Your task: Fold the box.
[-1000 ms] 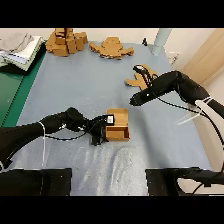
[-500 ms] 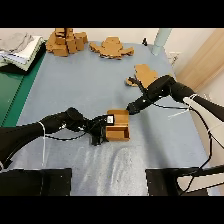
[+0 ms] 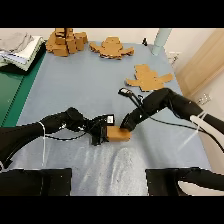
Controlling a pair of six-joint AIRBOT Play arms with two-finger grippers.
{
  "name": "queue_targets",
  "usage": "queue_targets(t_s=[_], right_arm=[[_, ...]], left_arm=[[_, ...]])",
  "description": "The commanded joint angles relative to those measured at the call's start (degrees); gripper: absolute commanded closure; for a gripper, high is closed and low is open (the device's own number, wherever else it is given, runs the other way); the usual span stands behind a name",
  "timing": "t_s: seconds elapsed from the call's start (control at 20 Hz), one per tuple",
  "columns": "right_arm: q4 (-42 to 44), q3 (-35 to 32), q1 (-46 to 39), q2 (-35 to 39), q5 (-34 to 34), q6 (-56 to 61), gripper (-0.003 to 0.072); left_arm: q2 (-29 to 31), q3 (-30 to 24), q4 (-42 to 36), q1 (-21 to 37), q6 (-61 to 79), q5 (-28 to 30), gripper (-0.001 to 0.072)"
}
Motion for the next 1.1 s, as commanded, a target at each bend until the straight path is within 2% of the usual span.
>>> queue_targets(t_s=[0.0,0.2,0.45,0.65,0.75,0.8,0.85,0.9,1.0,1.05], right_arm=[[-9.22,-4.94,6.84,5.81,11.08,-0.17,0.0687],[-13.9,-8.13,12.85,10.4,19.8,-0.17,0.0687],[-18.21,-12.81,16.79,14.08,23.89,-0.7,0.0687],[-19.58,-19.58,21.18,19.04,33.33,-4.76,0.0686],[-20.57,-20.41,21.75,19.15,33.92,-4.76,0.0661],[-20.68,-20.39,21.86,19.12,33.99,-4.79,0.0538],[-20.68,-20.28,21.86,19.19,34.03,-5.42,0.0373],[-20.68,-20.26,21.86,19.26,34.05,-7.19,0.0265],[-20.68,-20.26,21.86,19.23,34.03,-12.02,0.015],[-20.68,-20.28,21.86,19.1,34.05,-13.33,0.015]], left_arm=[[0.04,0.04,0.0,0.0,0.0,0.02,0.03],[0.04,0.04,0.0,0.0,0.0,0.0,0.03],[0.04,0.04,0.0,0.0,0.0,0.0,0.03],[0.04,0.04,0.0,0.0,0.0,0.02,0.03],[0.04,0.04,0.0,0.0,0.0,0.02,0.03],[0.04,0.04,0.0,0.0,0.0,0.02,0.03],[0.04,0.04,0.0,0.0,0.0,0.02,0.03],[0.04,0.04,0.0,0.0,0.0,0.04,0.03],[0.04,0.04,0.0,0.0,0.0,0.0,0.03],[0.04,0.04,0.0,0.0,0.0,0.02,0.03]])
